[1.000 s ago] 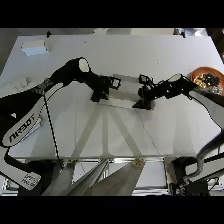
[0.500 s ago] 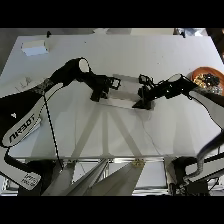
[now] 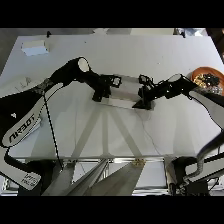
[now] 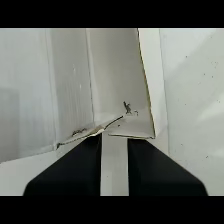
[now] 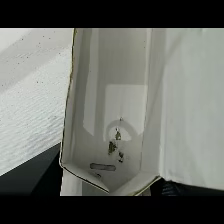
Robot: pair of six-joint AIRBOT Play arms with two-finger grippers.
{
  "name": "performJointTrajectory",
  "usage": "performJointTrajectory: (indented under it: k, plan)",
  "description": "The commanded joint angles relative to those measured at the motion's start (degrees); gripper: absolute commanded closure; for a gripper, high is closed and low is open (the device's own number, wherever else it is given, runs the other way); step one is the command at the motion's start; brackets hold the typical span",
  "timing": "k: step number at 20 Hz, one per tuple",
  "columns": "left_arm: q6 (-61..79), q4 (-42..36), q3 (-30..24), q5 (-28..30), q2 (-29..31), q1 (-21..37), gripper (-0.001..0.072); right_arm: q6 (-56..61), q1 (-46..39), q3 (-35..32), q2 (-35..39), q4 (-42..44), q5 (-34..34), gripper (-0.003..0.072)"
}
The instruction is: Fold the box and place the chain.
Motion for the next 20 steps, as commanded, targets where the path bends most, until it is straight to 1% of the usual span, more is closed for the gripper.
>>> performJointTrajectory:
  k: [1, 3, 4, 5, 6, 9, 10, 11, 15, 20]
  plan:
    - [0.00, -0.98, 0.04, -2.71, 0.00, -0.02, 0.0570, 0.07, 0.00, 0.02, 0.00, 0.02, -0.07, 0.0394]
    - [-0.04, -1.07, 0.04, -2.84, 0.00, -0.02, 0.0565, 0.07, 0.00, 0.02, 0.00, 0.02, -0.07, 0.0394]
    - [-0.04, -1.22, 0.04, -2.75, 0.00, -0.02, 0.0535, 0.07, 0.02, 0.02, 0.00, 0.02, -0.07, 0.0394]
    - [-0.04, -1.42, 0.04, -2.62, 0.00, -0.02, 0.0461, 0.07, 0.00, 0.02, 0.00, 0.02, -0.04, 0.0394]
    - [-0.07, -1.55, 0.04, -2.49, 0.00, -0.02, 0.0404, 0.07, 0.02, 0.02, 0.00, 0.02, -0.04, 0.0394]
    - [-0.09, -1.64, 0.04, -2.58, 0.00, -0.02, 0.0403, 0.07, 0.02, 0.02, 0.00, 0.02, -0.04, 0.0394]
    - [-0.37, -1.64, 0.04, -2.51, 0.00, -0.02, 0.0390, 0.07, 0.00, 0.02, 0.00, 0.02, -0.04, 0.0394]
    - [-1.36, -1.64, 0.04, -2.23, 0.00, -0.02, 0.0355, 0.07, 0.02, 0.02, 0.00, 0.02, -0.04, 0.0394]
    - [-8.13, -2.82, 0.04, 0.57, 0.00, -0.02, 0.0355, 0.07, 0.00, 0.02, 0.00, 0.02, -0.07, 0.0394]
    - [-9.09, -4.81, 0.04, 1.57, 0.00, -0.02, 0.0355, 0.07, 0.02, 0.02, 0.00, 0.02, -0.04, 0.0394]
